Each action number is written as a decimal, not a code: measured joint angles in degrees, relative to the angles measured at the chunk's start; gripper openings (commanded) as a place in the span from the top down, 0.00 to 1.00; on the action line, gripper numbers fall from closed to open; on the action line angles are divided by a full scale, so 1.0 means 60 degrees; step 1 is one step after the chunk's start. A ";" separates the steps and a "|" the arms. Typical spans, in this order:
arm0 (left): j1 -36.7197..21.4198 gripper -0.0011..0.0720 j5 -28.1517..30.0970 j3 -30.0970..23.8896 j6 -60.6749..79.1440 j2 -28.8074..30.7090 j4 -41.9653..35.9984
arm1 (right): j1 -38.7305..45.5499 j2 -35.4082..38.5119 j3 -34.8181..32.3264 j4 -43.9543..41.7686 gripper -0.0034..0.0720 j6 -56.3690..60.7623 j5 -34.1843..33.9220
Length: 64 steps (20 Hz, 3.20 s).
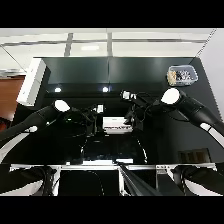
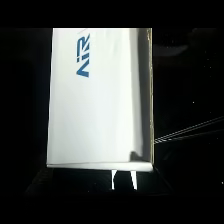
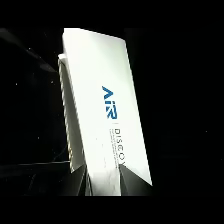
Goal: Fold the box and place the chain.
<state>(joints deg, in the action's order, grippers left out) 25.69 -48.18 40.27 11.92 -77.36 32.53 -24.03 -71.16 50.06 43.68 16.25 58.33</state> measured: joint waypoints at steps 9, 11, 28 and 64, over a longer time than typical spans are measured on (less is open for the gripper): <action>0.0004 0.45 -0.0018 0.0004 0.0007 0.0000 -0.0011 | 0.0000 0.0040 -0.0029 0.0197 0.67 0.0266 0.0062; 0.0004 0.45 -0.0018 0.0004 0.0007 0.0000 -0.0011 | 0.0000 0.0040 -0.0033 0.0211 0.67 0.0291 0.0066; 0.0007 0.45 -0.0004 0.0004 0.0004 -0.0007 0.0004 | -0.0018 0.0029 -0.0215 0.0168 0.60 0.0335 0.0044; 0.0007 0.45 0.0004 0.0004 0.0004 -0.0007 0.0004 | 0.1137 0.0947 -0.1512 -0.2790 0.93 0.5249 0.0645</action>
<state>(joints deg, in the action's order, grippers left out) 25.74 -48.16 40.29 11.94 -77.41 32.56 -17.21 -65.47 40.99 26.94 47.75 62.19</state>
